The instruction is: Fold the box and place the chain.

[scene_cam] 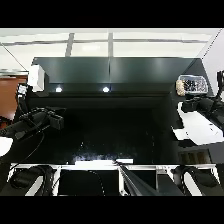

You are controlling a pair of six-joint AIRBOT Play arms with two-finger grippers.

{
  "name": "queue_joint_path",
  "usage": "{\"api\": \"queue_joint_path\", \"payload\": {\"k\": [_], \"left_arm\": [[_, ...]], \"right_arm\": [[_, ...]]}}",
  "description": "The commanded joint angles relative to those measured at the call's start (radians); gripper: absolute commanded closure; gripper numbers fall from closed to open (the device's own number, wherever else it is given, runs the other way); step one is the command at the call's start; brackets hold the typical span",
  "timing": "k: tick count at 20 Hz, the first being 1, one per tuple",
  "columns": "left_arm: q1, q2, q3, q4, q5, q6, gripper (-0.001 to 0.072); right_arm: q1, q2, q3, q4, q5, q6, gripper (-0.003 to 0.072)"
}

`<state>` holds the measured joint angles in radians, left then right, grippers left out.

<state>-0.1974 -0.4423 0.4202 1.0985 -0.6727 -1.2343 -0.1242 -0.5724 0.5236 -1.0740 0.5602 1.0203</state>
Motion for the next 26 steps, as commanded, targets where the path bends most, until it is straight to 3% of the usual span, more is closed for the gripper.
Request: {"api": "queue_joint_path", "payload": {"k": [1, 15, 20, 22, 23, 24, 25, 26], "left_arm": [[-0.001, 0.001, 0.000, 0.000, 0.000, 0.001, 0.0682], [-0.001, 0.001, 0.000, -0.007, 0.006, -0.002, 0.0681], [-0.001, 0.000, 0.000, -0.011, 0.155, -0.001, 0.0682], [0.000, -0.013, -0.001, -0.011, 0.229, 0.000, 0.0680], [0.000, -0.031, -0.001, -0.011, 0.280, 0.000, 0.0656], [0.000, -0.058, -0.001, -0.011, 0.331, 0.000, 0.0407], [-0.001, -0.088, -0.001, -0.012, 0.378, -0.003, 0.0029], [0.000, -0.126, 0.000, -0.037, 0.422, -0.024, 0.0000]], "right_arm": [[0.000, 0.000, 0.000, 0.000, 0.000, 0.000, 0.0674], [0.000, 0.000, 0.000, 0.009, -0.003, 0.005, 0.0674], [0.001, 0.000, 0.000, 0.349, -0.010, 0.001, 0.0674], [0.000, -0.006, -0.001, 0.381, -0.134, -0.009, 0.0672], [0.000, -0.014, -0.002, 0.360, -0.233, -0.008, 0.0594], [0.000, -0.035, -0.002, 0.329, -0.357, -0.009, 0.0226], [0.000, -0.060, -0.002, 0.290, -0.460, -0.015, -0.0023], [0.000, -0.092, -0.002, 0.235, -0.546, -0.032, -0.0023]]}}
